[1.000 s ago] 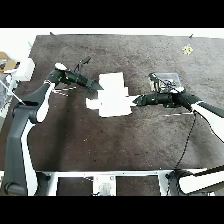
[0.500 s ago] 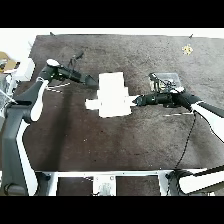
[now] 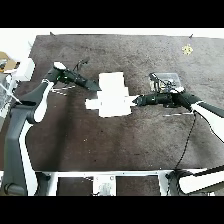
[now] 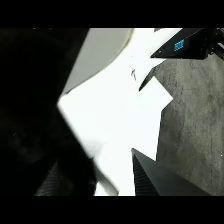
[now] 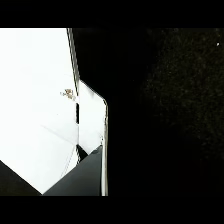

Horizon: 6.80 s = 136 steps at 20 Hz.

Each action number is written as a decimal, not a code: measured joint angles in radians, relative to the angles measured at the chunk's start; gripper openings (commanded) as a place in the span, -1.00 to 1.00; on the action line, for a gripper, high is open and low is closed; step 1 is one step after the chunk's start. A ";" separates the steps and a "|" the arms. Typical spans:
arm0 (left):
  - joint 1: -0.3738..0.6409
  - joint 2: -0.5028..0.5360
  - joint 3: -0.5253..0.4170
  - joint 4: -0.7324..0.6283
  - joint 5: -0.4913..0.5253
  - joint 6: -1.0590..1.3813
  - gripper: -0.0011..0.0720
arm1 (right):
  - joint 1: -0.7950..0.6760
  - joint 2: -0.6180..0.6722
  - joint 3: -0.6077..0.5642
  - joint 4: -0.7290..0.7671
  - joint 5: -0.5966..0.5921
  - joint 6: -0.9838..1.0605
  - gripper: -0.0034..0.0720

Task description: Fold the box and place the chain.

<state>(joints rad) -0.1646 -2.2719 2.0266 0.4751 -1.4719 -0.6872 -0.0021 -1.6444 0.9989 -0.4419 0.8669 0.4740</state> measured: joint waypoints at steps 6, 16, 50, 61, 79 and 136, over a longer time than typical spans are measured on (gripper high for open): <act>-0.034 -0.012 -0.003 -0.027 0.024 0.026 0.34 | 0.000 0.000 0.000 0.000 0.000 0.000 -0.91; -0.040 -0.029 -0.003 -0.036 0.014 0.032 -0.95 | 0.000 0.000 0.000 0.000 -0.001 0.000 -0.90; -0.036 0.005 -0.054 0.050 0.171 0.853 -0.94 | -0.103 0.219 0.000 -0.011 0.006 -0.299 0.55; -0.037 0.003 -0.059 0.060 0.179 0.863 -0.94 | 0.051 0.112 0.044 -0.037 0.065 -0.716 0.78; -0.037 0.003 -0.059 0.064 0.181 0.864 -0.94 | 0.252 -0.028 0.120 -0.251 -0.153 -0.816 0.97; -0.037 0.003 -0.059 0.064 0.181 0.864 -0.94 | 0.115 -0.511 0.730 -0.113 0.351 -0.764 0.66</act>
<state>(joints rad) -0.2012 -2.2692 1.9678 0.5388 -1.2911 0.1764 0.1127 -2.1555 1.7287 -0.5549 1.2179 -0.2901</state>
